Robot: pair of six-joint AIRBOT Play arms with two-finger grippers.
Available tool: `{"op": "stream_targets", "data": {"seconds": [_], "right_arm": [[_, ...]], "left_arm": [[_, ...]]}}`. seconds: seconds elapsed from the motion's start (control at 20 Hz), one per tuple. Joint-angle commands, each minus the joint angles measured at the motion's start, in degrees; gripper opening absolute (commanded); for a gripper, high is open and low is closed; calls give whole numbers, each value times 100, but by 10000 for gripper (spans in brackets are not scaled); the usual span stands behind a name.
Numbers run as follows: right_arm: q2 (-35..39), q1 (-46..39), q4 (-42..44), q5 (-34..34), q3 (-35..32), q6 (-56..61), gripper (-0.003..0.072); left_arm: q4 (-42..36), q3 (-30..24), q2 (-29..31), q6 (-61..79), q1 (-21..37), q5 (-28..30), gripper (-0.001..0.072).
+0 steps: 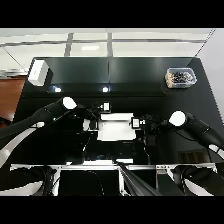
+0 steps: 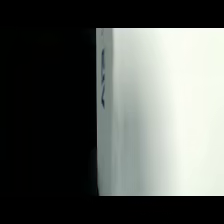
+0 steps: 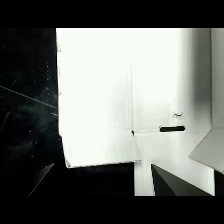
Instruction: Fold the box and place the chain.
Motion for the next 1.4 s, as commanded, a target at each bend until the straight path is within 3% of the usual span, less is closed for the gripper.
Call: {"op": "stream_targets", "data": {"seconds": [0.0,0.25,0.4,0.65,0.85,1.35], "right_arm": [[-63,13,63,-188,-2,-247,696],[-66,232,61,-195,-2,-273,696],[-105,413,24,-616,-2,-269,696],[-219,492,101,-304,-39,-267,695],[-160,437,863,-507,-39,-190,695],[275,197,404,-894,223,-120,695]], "left_arm": [[0,2,-118,-4,-4,-232,27],[-2,4,-138,-4,-4,-245,27],[-2,4,-138,-4,-4,-245,27],[-2,4,-138,-4,-4,-243,27],[-2,4,-138,-7,-4,-243,27],[-4,2,-138,-44,-4,-243,27]]}}
